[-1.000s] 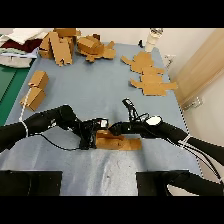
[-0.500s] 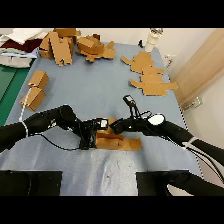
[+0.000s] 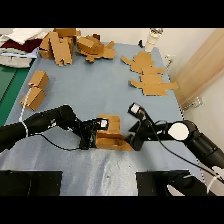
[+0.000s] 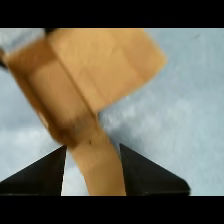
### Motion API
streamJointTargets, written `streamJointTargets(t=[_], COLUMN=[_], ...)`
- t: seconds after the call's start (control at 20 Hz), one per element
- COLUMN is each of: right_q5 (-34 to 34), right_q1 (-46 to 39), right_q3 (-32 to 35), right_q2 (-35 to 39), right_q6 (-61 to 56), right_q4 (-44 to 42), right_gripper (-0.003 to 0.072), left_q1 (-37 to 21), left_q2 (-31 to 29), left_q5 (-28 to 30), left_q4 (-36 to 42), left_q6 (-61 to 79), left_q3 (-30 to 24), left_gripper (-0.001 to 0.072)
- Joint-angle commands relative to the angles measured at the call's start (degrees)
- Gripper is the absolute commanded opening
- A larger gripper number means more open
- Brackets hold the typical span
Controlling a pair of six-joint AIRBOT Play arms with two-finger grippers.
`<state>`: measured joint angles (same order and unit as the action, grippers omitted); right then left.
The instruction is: Fold the box.
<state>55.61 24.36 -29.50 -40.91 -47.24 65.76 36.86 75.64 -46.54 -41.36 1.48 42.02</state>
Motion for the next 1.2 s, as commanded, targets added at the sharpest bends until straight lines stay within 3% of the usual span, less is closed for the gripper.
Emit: streamJointTargets(t=[0.0,0.1,0.35,0.65,0.95,1.1,1.15], right_q5=[4.79,2.67,-10.38,-10.56,-17.86,-17.59,-16.94], right_q1=[1.95,3.45,4.35,7.02,8.63,8.63,8.76], right_q3=[3.87,4.26,4.17,4.02,3.98,3.98,3.98], right_q2=[0.61,-1.40,-5.55,-10.84,-12.00,-12.00,-12.00], right_q6=[6.01,5.95,5.95,5.99,9.03,9.88,9.88], right_q4=[8.15,7.63,6.10,3.48,3.48,2.21,0.59], right_gripper=[0.0537,0.0538,0.0538,0.0538,0.0532,0.0358,0.0337], left_q1=[-0.04,-0.04,-0.04,-0.04,-0.04,-0.04,-0.04], left_q2=[0.02,0.02,0.02,0.02,0.02,0.02,0.02], left_q5=[0.09,0.09,0.07,0.09,0.07,0.07,0.07], left_q4=[0.00,0.00,0.00,0.00,0.00,0.00,0.00], left_q6=[0.02,0.02,0.02,0.04,0.04,0.04,0.04], left_q3=[0.02,0.02,0.02,0.02,0.02,0.02,0.02], left_gripper=[0.0407,0.0407,0.0407,0.0407,0.0407,0.0407,0.0407])
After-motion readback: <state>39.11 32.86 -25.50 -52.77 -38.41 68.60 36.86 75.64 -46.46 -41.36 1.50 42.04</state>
